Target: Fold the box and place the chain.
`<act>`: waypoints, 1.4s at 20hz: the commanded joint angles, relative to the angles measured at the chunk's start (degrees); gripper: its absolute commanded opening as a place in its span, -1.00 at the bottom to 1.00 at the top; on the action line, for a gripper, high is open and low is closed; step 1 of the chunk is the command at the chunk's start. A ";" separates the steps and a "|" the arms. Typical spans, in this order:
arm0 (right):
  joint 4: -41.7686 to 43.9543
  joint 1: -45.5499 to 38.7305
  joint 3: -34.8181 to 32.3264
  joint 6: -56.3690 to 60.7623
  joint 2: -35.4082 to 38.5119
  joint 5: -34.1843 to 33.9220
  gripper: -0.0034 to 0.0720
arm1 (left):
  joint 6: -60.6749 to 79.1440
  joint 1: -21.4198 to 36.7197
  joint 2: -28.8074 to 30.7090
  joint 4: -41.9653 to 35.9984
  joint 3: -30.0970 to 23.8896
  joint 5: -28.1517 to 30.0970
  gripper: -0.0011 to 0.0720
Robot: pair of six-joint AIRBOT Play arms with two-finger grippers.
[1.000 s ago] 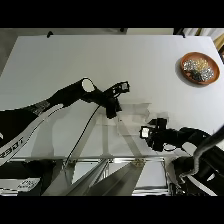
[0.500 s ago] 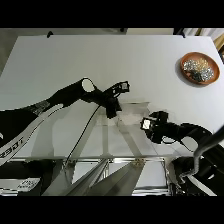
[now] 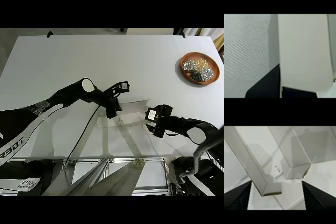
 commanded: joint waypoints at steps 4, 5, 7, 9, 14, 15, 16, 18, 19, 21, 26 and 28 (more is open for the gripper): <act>10.78 -6.19 0.94 -20.59 -2.10 2.05 0.89 | 0.02 -0.04 -0.04 0.00 0.02 -0.04 -0.94; 10.93 -6.86 1.22 -22.29 -2.10 1.99 0.89 | 0.02 -0.04 -0.04 -0.02 0.02 -0.04 -0.94; 12.83 -8.28 1.44 -25.11 -2.23 2.03 0.89 | 0.02 -0.04 -0.04 -0.02 0.02 -0.04 -0.94; 15.56 -9.62 1.44 -26.99 -2.67 2.58 0.89 | 0.02 -0.04 -0.04 -0.02 0.02 -0.04 -0.94; 21.03 -13.05 1.44 -33.79 -4.79 5.44 0.89 | 0.02 -0.04 -0.04 0.00 0.02 -0.04 -0.94; 19.58 -13.42 1.44 -33.75 -4.44 6.01 0.89 | 0.02 -0.04 -0.04 0.00 0.02 -0.04 -0.94; 16.13 -13.14 1.36 -33.40 -2.99 6.97 0.89 | 0.02 -0.04 -0.04 -0.02 0.02 -0.04 -0.94; 11.96 -11.06 -1.18 -31.95 2.54 6.32 0.83 | 0.02 -0.04 -0.04 0.00 0.02 -0.04 -0.94; 11.76 -10.34 -3.56 -32.00 5.64 5.75 0.83 | 0.02 -0.04 -0.04 -0.04 0.02 -0.04 -0.94; 10.71 -9.38 -8.41 -31.39 10.86 7.19 0.83 | 0.02 -0.04 -0.04 0.02 0.02 -0.04 -0.94; 6.99 -8.55 -10.27 -24.02 15.82 11.10 0.84 | 0.02 -0.04 -0.04 0.00 0.02 -0.04 -0.94; 5.31 -5.16 -10.29 -20.65 17.51 11.21 0.84 | 0.02 -0.04 -0.04 -0.02 0.02 -0.04 -0.94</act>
